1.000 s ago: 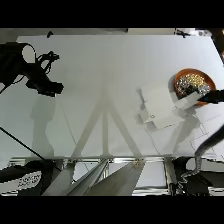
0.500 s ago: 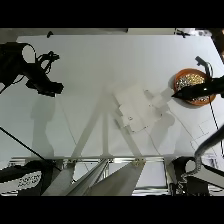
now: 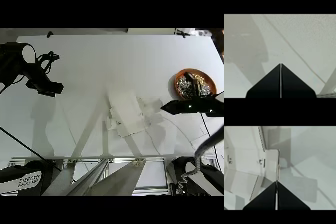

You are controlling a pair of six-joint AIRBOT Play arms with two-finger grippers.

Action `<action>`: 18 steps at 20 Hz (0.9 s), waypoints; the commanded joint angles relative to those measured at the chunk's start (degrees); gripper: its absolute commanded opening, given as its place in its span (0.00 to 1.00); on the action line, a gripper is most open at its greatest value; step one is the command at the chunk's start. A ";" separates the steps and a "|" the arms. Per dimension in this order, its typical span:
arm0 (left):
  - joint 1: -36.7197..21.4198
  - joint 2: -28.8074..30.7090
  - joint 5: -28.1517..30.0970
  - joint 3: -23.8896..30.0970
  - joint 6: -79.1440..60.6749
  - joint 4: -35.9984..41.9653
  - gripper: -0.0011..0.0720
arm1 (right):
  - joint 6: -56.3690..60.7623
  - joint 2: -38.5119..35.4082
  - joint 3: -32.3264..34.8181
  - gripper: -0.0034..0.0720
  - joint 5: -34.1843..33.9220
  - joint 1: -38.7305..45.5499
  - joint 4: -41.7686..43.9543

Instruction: Fold the box and place the chain.

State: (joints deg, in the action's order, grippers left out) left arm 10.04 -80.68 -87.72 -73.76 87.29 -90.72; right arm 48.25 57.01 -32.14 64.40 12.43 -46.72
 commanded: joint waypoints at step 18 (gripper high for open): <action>1.66 0.20 2.49 6.45 -17.99 37.66 0.02 | 4.87 -20.44 13.07 0.07 -14.49 -13.79 0.04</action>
State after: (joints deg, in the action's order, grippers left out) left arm 10.68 -80.60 -85.38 -70.06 72.55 -59.86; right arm 52.75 39.68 -21.61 50.22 -1.17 -46.68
